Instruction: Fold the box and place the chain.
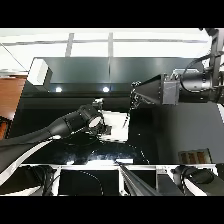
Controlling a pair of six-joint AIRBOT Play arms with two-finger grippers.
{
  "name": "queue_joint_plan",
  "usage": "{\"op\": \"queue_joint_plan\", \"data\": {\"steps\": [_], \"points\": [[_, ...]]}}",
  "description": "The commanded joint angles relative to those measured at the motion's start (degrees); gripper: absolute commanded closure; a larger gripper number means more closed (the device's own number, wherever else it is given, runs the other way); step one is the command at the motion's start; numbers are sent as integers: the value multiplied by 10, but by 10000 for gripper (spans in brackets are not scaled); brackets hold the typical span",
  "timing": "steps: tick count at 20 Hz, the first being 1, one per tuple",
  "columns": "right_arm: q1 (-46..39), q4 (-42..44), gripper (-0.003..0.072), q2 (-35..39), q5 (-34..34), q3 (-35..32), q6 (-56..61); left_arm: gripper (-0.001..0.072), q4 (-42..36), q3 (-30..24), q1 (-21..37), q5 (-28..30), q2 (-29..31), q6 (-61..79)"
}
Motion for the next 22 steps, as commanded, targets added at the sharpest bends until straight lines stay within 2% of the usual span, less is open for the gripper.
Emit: {"op": "queue_joint_plan", "data": {"steps": [1,5,12,15,18,19,20,21,22], "points": [[1,-28,644,-5,-4,-21,8,678,0,0,0,0,0,0],[30,-61,643,-5,-13,-90,29,678,0,0,0,0,0,0],[94,-95,642,-26,-115,-219,56,678,0,0,0,0,0,0],[138,-98,642,-67,-151,-231,62,678,0,0,0,0,0,0],[141,-108,640,-88,-203,-231,74,678,0,0,0,0,0,0],[135,-107,535,-88,-205,-231,76,678,0,0,0,0,0,0],[128,-107,266,-88,-194,-231,76,678,0,0,0,0,0,0],[117,-108,186,-88,-174,-231,75,678,0,0,0,-1,0,0],[97,-116,191,-83,-151,-230,75,678,0,0,0,-1,0,0]]}}
